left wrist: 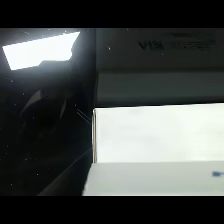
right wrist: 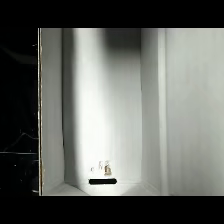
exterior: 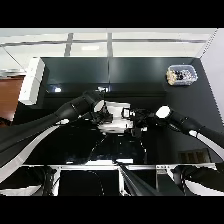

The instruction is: Fold the box and place the chain.

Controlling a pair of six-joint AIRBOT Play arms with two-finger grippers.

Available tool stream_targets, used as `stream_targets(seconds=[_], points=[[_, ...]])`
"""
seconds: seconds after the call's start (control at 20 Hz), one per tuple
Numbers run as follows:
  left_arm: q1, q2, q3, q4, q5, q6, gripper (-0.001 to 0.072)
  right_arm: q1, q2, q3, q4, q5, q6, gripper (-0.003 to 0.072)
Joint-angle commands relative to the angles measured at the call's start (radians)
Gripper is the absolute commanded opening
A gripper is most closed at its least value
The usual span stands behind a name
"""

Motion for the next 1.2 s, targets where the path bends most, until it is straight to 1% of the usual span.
stream_targets(seconds=[0.0,0.35,0.45,0.5,0.55,0.6,0.65,0.75,0.85,0.95,1.05,1.15], points=[[-0.001,0.0,0.001,-0.002,-0.005,0.001,0.0027,0.0,-0.001,0.0,0.0,0.0,0.0,0.0071],[0.0,0.0,0.001,-0.003,-0.027,0.002,0.0027,0.0,-0.001,0.0,0.0,0.002,0.0,0.0071],[0.0,0.0,0.001,-0.003,-0.025,0.001,0.0027,0.0,-0.001,0.001,-0.001,0.021,-0.001,0.0072],[0.0,0.0,0.001,-0.002,-0.026,0.001,0.0027,0.0,-0.001,0.0,-0.001,0.021,0.0,0.0093],[0.0,0.0,0.001,-0.003,-0.026,0.001,0.0027,0.0,-0.001,0.0,0.0,0.02,0.001,0.0446],[0.0,0.0,0.001,-0.002,-0.026,0.001,0.0027,0.0,0.0,0.001,0.0,0.014,0.003,0.072],[0.0,0.0,0.001,-0.002,-0.026,0.0,0.0027,-0.002,0.008,0.001,-0.008,0.017,0.032,0.072],[0.0,0.0,0.001,-0.002,-0.026,0.0,0.0027,-0.011,0.056,0.001,-0.072,0.041,0.095,0.072],[0.0,0.0,0.003,-0.002,-0.032,0.0,0.0027,-0.027,0.133,0.001,-0.171,0.09,0.165,0.072],[0.0,0.0,0.003,-0.003,-0.032,0.0,0.0027,-0.051,0.203,0.001,-0.246,0.165,0.202,0.072],[0.0,0.0,0.003,-0.005,-0.029,-0.012,0.0027,-0.067,0.232,0.001,-0.277,0.206,0.202,0.072],[0.0,0.0,0.003,-0.005,-0.029,-0.029,0.0027,-0.065,0.232,0.0,-0.269,0.201,0.202,0.072]])
